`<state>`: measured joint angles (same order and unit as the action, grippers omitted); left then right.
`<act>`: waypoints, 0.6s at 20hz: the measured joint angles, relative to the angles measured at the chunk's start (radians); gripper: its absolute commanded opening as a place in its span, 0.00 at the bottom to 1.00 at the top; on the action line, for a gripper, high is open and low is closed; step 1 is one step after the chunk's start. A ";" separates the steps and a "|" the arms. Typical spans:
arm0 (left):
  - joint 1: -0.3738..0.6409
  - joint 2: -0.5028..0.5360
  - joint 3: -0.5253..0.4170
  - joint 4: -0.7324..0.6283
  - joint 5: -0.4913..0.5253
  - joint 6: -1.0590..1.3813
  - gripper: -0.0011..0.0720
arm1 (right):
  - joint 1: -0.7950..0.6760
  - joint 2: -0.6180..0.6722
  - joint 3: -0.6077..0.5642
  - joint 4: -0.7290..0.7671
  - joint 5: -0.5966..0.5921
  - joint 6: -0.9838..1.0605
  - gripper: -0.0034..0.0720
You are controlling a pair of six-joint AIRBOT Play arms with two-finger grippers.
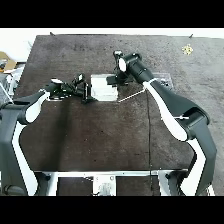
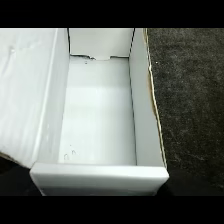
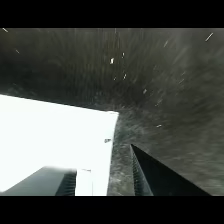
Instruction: Fold the box and place the chain.
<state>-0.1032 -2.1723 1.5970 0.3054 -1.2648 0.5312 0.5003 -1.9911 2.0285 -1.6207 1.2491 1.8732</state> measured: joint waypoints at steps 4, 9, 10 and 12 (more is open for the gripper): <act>0.000 0.000 0.000 0.000 0.000 0.000 0.40 | -0.045 0.069 0.018 -0.043 0.000 -0.095 0.57; 0.000 0.000 0.000 0.000 0.000 0.000 0.40 | -0.174 0.097 -0.003 -0.101 0.019 -0.196 0.45; 0.000 0.000 0.000 0.000 0.000 0.000 0.40 | -0.208 0.097 -0.014 -0.104 0.024 -0.208 0.45; 0.000 0.000 0.000 0.000 0.000 0.000 0.40 | -0.267 0.089 -0.035 -0.101 0.019 -0.226 0.44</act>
